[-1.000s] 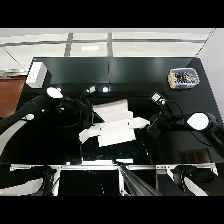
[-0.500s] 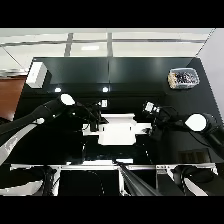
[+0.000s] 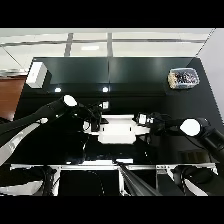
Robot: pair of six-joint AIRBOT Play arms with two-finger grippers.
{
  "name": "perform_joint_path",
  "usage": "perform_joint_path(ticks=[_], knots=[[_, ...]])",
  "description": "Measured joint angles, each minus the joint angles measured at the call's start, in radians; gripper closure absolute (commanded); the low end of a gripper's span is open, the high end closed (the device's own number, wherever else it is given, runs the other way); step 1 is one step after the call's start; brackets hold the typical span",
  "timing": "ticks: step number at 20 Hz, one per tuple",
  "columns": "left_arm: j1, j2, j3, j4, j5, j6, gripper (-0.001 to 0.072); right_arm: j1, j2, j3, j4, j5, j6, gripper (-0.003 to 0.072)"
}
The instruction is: Fold the box and place the chain.
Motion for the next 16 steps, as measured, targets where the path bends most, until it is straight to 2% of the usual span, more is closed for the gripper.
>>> perform_joint_path(ticks=[6,12,16], knots=[[0.000,0.000,0.000,0.002,0.000,-0.004,0.0687,0.017,-0.029,-0.005,-0.003,-0.010,-0.026,-0.0030],[0.000,-0.001,0.000,0.003,-0.012,-0.006,0.0687,0.020,-0.133,-0.005,0.112,-0.014,-0.143,-0.0030],[0.000,-0.001,0.000,0.004,-0.018,-0.006,0.0687,0.020,-0.168,-0.005,0.128,-0.025,-0.181,-0.0030]])
